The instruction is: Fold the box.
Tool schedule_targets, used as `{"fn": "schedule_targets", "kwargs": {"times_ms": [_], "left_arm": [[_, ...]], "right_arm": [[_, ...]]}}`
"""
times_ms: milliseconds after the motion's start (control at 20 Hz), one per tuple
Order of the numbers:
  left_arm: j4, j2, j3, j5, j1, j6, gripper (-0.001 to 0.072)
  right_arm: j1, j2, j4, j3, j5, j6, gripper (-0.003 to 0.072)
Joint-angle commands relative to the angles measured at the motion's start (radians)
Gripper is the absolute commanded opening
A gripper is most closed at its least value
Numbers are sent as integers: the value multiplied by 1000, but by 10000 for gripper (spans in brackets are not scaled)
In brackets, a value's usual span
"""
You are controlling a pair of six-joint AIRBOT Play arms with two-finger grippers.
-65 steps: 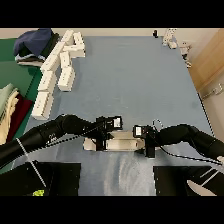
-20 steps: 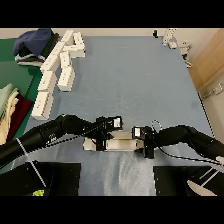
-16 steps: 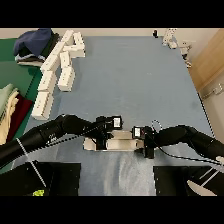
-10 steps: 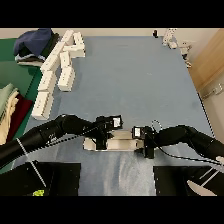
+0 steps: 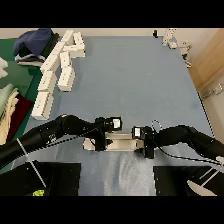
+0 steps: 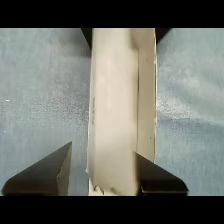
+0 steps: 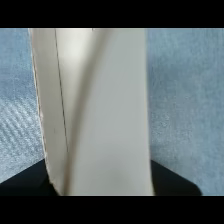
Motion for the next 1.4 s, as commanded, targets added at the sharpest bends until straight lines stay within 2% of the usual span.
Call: {"fn": "schedule_targets", "kwargs": {"times_ms": [0,150,200,250,300,350,500,600,700,900,1050,1150,1350], "left_arm": [[212,59,2,-42,0,-231,418],[492,169,5,-192,0,-577,416],[537,207,5,-264,0,-652,369],[544,237,5,-331,0,-693,183],[533,259,4,-390,0,-719,38],[488,274,4,-441,0,-740,14],[156,250,4,-510,-2,-758,13],[-96,179,5,-460,-2,-747,14],[-200,90,24,-397,-2,-742,13],[-174,-68,166,-295,2,-739,14],[-172,-143,263,-275,57,-740,14],[-179,-186,283,-257,126,-759,14],[-175,-293,282,-296,219,-796,13]], "right_arm": [[1,0,0,0,0,0,514],[1,0,0,0,0,0,514],[1,0,0,0,0,0,514],[1,0,0,0,0,0,514],[1,0,0,0,0,0,514],[1,0,0,0,0,0,514],[1,0,0,0,0,0,514],[1,0,0,0,0,0,514],[1,0,0,0,0,0,514],[0,0,0,0,0,0,514],[0,0,0,0,0,0,514],[1,0,0,0,0,0,514],[1,0,0,0,0,0,514]]}}
